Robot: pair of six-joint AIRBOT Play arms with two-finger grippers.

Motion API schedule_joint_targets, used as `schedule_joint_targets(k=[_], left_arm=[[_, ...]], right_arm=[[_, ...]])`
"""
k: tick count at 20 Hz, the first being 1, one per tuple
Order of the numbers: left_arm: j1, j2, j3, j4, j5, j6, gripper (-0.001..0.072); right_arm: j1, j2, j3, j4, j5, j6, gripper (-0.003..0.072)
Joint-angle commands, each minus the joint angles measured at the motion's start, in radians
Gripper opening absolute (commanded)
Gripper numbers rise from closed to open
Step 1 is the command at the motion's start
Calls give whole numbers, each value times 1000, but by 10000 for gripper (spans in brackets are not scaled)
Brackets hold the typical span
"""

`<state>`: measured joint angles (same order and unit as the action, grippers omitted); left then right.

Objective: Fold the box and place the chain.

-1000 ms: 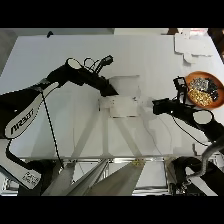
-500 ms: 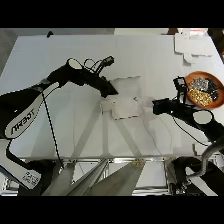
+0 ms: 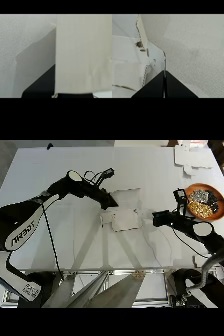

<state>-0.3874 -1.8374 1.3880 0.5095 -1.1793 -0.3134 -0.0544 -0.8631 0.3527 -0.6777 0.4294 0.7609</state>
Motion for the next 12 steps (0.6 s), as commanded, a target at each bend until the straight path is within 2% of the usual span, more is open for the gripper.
schedule_joint_targets(k=[1, 4, 5, 6, 7, 8, 10, 12], left_arm=[[-1, 0, 1, 0, -2, -1, 10], [-1, 0, 0, 0, 0, 0, 10], [-1, 0, 1, 0, 0, 0, 9], [-1, 2, 1, 0, 0, 0, 6], [0, 4, 1, 1, -1, -1, 4], [1, 9, 1, 1, -4, -1, 3], [6, 40, 1, 8, -20, 0, 2], [14, 107, 1, 70, -46, -1, 1]], right_arm=[[1, 0, 0, 0, 0, 0, 6], [1, 0, 0, 3, 1, 1, 7], [1, 0, 0, 8, 0, 2, 39], [1, 1, 0, 25, -3, 2, 172], [1, 7, 0, 51, -9, 1, 336], [1, 19, 0, 82, -16, 1, 408], [1, 61, 0, 116, -58, 2, 416], [0, 124, 1, 126, -109, 2, 415]])
